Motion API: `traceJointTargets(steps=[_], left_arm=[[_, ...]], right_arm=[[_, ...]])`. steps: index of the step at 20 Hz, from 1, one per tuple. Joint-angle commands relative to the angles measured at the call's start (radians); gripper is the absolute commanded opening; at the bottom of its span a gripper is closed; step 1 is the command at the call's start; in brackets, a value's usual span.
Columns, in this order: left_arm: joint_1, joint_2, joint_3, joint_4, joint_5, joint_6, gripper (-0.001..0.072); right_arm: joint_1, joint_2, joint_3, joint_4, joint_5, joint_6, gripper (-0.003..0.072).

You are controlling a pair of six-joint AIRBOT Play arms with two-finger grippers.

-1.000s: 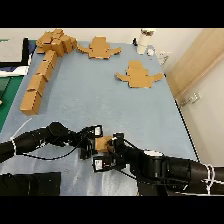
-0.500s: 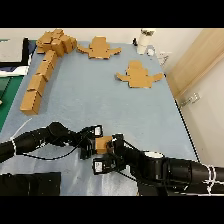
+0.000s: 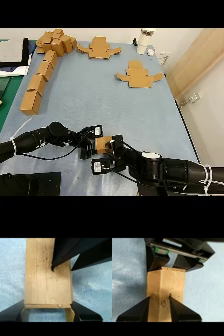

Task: Fold the box.

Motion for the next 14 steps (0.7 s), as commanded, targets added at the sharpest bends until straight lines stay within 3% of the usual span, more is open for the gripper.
traceJointTargets(steps=[1, 2, 3, 4, 14], left_arm=[[0.000, 0.001, 0.001, 0.000, 0.000, 0.001, 0.0526], [0.000, 0.001, 0.001, 0.000, 0.000, 0.000, 0.0526], [0.000, 0.001, 0.001, 0.000, 0.000, 0.001, 0.0526], [0.000, 0.001, 0.001, 0.000, 0.000, 0.000, 0.0526], [0.000, 0.001, 0.001, 0.000, 0.000, 0.001, 0.0526]], right_arm=[[0.002, -0.002, 0.000, -0.059, -0.008, 0.025, 0.0362], [0.011, 0.000, 0.000, -0.081, -0.012, 0.038, 0.0353], [0.028, 0.002, 0.000, -0.106, -0.024, 0.061, 0.0281], [0.052, 0.005, 0.002, -0.117, -0.046, 0.085, 0.0089], [0.125, 0.012, 0.015, -0.114, -0.091, 0.117, 0.0108]])
